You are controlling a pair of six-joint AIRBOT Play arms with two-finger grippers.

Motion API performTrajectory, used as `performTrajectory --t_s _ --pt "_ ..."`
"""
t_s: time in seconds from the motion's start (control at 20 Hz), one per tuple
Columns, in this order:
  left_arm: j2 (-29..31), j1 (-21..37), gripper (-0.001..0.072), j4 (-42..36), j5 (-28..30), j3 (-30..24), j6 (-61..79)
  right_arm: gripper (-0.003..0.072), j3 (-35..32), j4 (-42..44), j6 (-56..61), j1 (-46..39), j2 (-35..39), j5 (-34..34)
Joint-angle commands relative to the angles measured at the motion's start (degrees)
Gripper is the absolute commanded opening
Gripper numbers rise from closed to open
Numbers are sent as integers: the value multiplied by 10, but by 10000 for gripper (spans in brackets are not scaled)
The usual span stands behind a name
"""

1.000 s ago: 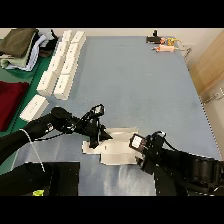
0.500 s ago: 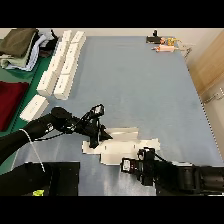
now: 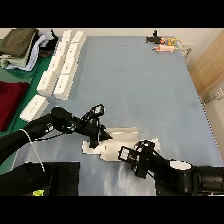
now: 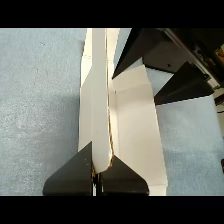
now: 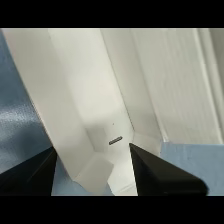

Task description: Fold the box.

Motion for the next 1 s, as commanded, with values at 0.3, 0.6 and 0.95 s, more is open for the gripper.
performTrajectory --t_s 0.3,0.6,0.95 --pt "0 0 13 0 0 0 0 711 4 -68 63 -2 38 -40" --pt "0 0 13 0 0 0 0 713 -11 -54 10 -21 40 -13" --pt "0 0 14 0 0 0 0 715 -11 255 -428 -245 56 85"
